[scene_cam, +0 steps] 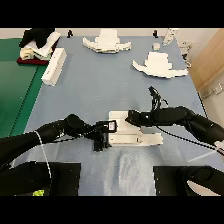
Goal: Fold the box.
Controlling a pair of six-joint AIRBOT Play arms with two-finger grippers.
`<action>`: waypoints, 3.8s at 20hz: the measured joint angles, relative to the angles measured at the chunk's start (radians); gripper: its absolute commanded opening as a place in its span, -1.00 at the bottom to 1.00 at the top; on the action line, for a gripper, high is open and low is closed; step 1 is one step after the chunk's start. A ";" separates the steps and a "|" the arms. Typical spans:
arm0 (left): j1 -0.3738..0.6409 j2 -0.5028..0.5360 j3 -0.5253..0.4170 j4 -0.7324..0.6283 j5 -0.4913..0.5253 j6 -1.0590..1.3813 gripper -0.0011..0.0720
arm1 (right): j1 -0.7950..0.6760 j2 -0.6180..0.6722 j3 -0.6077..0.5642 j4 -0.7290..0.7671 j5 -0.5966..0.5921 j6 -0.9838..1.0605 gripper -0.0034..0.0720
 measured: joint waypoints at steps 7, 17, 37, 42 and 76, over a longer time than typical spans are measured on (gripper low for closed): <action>0.000 0.000 0.000 0.000 0.000 -0.001 0.29 | -0.008 -0.140 0.005 -0.003 0.006 -0.011 -0.91; 0.000 0.000 0.000 0.001 -0.001 0.001 0.29 | -0.009 -0.130 0.024 -0.014 -0.042 -0.095 -0.91; 0.000 0.000 0.000 0.000 0.000 0.000 0.29 | -0.008 0.263 0.050 -0.476 -0.608 -0.764 0.58; 0.000 0.000 0.000 0.000 0.000 0.000 0.29 | -0.008 0.239 -0.040 -0.494 -0.484 -1.023 0.82; 0.000 0.000 0.000 0.000 0.000 -0.002 0.29 | 0.028 0.126 -0.108 -0.271 -0.264 -1.238 -0.62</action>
